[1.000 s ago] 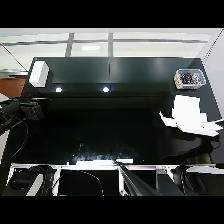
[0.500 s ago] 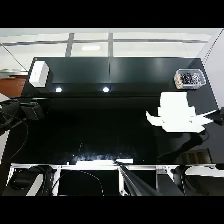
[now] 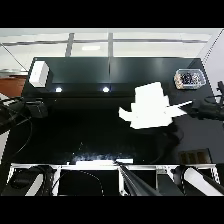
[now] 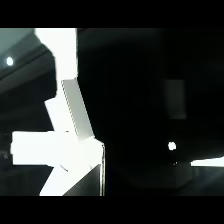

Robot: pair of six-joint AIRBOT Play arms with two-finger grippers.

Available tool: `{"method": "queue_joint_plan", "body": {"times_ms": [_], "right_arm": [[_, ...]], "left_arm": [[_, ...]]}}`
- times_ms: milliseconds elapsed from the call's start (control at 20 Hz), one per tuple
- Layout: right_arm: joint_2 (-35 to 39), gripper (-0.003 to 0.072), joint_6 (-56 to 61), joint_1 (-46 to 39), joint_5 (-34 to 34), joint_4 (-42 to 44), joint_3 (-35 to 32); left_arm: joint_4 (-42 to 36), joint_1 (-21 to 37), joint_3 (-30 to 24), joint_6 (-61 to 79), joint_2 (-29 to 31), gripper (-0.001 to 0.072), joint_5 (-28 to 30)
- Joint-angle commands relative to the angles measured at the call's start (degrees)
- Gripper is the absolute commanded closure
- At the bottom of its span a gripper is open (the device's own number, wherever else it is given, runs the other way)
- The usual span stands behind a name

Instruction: Fold the box and place the chain.

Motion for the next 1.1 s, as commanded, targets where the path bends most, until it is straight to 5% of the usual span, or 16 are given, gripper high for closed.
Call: {"method": "queue_joint_plan", "body": {"times_ms": [0,300,550,1050], "right_arm": [[10.3,0.0649,3.3,12.5,-8.1,5.8,-6.3],[14.1,0.0649,4.3,34.9,-15.0,7.3,-6.4],[13.9,0.0649,6.1,51.6,-31.5,4.1,-6.5],[13.9,0.0648,6.3,55.1,-34.0,4.3,-8.5]], "left_arm": [[-2.2,-0.7,0.0,0.9,-3.7,0.0005,-0.2],[-3.9,-4.3,0.0,0.9,-14.7,0.0005,-0.2],[-21.0,-4.3,0.0,8.3,-25.4,0.0005,-1.4],[-38.5,-4.3,0.0,31.7,-46.8,0.0005,-10.5]]}}
